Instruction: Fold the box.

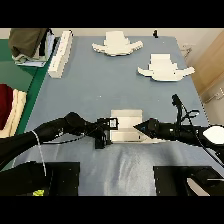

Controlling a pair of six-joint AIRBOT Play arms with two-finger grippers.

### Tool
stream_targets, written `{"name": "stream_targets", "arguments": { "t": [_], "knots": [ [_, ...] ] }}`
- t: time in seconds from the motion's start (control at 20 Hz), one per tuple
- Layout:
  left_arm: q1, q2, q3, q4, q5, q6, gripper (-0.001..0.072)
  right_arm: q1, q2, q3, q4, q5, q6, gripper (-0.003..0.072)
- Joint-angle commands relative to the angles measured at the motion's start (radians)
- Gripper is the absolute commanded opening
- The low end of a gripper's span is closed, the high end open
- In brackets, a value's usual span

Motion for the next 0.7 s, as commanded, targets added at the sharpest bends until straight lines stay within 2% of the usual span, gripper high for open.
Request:
{"name": "stream_targets", "arguments": {
  "t": [0.0, 0.2, 0.25, 0.3, 0.45, 0.65],
  "knots": [
    [0.000, 0.000, -0.011, 0.004, 0.000, -0.004, 0.0430, 0.000, -0.002, 0.001, -0.029, 0.000, 0.000, 0.0026],
    [0.000, -0.001, -0.013, 0.004, 0.000, -0.004, 0.0430, 0.000, -0.019, 0.001, -0.064, -0.021, 0.000, 0.0029],
    [0.000, -0.001, -0.013, 0.004, 0.000, -0.004, 0.0430, 0.000, -0.035, 0.001, -0.065, -0.035, 0.000, 0.0073],
    [0.000, -0.001, -0.013, 0.004, 0.000, -0.005, 0.0430, 0.000, -0.059, 0.002, -0.064, -0.045, -0.001, 0.0164],
    [0.000, -0.001, -0.014, 0.004, -0.001, -0.005, 0.0430, 0.000, -0.164, 0.041, -0.065, -0.052, -0.048, 0.0167],
    [0.000, -0.001, -0.014, 0.004, -0.001, -0.004, 0.0430, 0.000, -0.342, 0.179, -0.067, -0.043, -0.153, 0.0157]
  ]
}}
